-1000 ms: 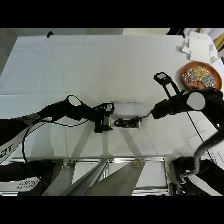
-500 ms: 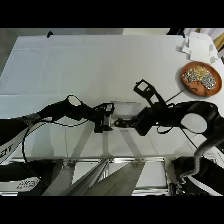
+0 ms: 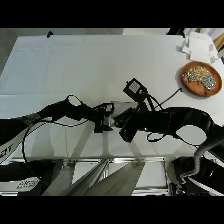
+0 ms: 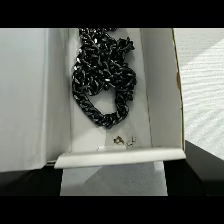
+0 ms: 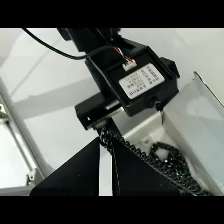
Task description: Fold the box and place the chain.
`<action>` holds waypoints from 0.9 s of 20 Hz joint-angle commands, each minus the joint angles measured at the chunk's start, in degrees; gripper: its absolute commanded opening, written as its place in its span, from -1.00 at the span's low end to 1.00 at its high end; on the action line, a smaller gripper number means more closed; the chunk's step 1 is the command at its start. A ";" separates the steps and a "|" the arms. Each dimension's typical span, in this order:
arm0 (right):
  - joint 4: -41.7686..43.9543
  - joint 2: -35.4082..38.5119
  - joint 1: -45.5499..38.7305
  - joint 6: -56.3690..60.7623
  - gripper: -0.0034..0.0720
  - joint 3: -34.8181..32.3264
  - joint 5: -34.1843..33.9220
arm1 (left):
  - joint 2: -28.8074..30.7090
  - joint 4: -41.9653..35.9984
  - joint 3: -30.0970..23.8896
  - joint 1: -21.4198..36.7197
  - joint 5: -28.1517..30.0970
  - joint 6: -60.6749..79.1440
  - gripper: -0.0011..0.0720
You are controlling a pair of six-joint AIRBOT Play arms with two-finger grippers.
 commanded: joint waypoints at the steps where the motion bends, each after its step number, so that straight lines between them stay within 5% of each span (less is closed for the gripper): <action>1: -1.14 -0.46 0.74 0.20 -0.88 0.57 -0.79 | 0.04 0.00 -0.02 0.04 0.04 0.02 -0.11; 14: -4.15 -15.87 -3.96 3.48 -0.85 0.46 2.54 | 0.04 0.00 -0.02 0.04 0.02 0.00 -0.11; 18: -6.75 -15.87 -6.84 3.48 -0.40 0.46 4.79 | 0.04 0.00 -0.02 0.04 0.04 0.00 -0.11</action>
